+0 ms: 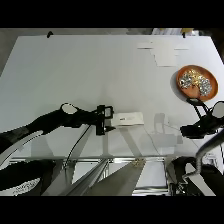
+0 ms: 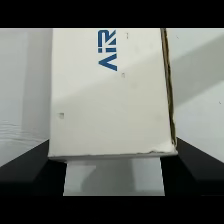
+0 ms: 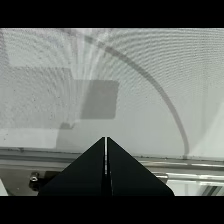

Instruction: Fold the box and place the chain.

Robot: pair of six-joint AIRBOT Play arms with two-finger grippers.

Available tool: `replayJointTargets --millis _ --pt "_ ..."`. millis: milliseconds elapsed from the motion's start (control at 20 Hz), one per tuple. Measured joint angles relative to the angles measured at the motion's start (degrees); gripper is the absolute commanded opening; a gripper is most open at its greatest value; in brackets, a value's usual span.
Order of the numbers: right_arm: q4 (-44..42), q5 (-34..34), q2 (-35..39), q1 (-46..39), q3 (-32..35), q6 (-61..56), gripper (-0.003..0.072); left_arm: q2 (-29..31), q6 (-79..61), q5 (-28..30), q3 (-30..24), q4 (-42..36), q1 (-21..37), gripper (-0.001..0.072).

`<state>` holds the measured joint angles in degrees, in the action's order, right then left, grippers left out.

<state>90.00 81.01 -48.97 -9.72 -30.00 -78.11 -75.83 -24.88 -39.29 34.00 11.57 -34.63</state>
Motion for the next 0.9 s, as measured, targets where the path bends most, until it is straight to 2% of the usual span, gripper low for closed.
replayJointTargets --millis 150,250,350,550,650,750,900 --pt "0.00 0.02 0.00 0.00 0.00 -0.02 0.0017 9.11 7.61 -0.02 0.00 1.07 4.39 0.0009" --pt "0.00 0.02 0.00 0.00 0.00 -0.02 0.0017 16.46 14.97 -0.22 0.00 5.60 9.05 0.0010" --pt "0.00 0.02 0.00 0.00 0.00 -0.02 0.0017 24.04 24.65 -0.42 0.00 13.62 14.88 0.0010" --pt "0.00 0.00 0.00 -0.02 0.02 -0.02 0.0017 36.98 48.76 -1.84 0.00 36.11 28.22 0.0009" --pt "-0.02 0.02 0.00 0.00 0.02 -0.02 0.0017 40.63 60.28 -3.80 0.00 48.02 34.95 0.0010" --pt "-0.02 0.02 0.00 0.00 0.00 -0.02 0.0017 41.81 71.63 -5.88 -0.13 57.86 40.13 0.0017" --pt "-0.02 0.02 0.00 0.00 0.00 -0.02 0.0017 40.48 84.61 -7.54 -0.98 66.64 45.07 0.0036"
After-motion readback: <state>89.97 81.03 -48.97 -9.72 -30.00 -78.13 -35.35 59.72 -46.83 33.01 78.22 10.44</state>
